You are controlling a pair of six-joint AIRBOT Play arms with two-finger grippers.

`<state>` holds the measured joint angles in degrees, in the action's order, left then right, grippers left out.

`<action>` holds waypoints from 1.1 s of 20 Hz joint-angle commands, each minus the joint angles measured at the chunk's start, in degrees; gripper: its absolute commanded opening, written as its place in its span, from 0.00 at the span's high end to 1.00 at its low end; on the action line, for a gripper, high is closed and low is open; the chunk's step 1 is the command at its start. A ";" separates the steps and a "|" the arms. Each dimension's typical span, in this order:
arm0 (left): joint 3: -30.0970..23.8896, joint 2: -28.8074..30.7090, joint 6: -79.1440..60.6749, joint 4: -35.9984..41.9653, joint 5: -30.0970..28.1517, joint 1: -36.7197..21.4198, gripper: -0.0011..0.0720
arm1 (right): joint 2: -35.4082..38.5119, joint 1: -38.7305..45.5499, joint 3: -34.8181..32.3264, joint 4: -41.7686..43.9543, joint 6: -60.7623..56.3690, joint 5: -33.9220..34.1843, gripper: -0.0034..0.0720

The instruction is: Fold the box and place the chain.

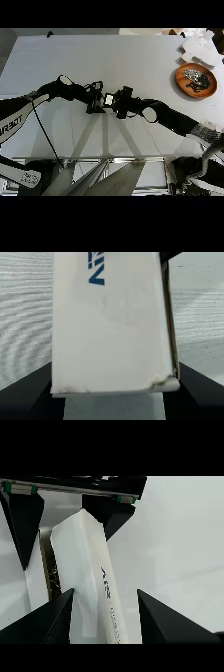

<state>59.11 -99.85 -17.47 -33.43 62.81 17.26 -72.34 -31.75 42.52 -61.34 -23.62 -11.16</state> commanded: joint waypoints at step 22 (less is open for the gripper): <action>0.04 0.04 -0.07 -0.02 -0.02 -0.02 0.70 | 2.01 -0.02 -0.02 -0.17 -0.35 -6.21 0.34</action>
<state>59.11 -99.85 -17.50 -33.45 62.87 17.26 -71.79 -31.77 42.48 -61.47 -23.94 -17.56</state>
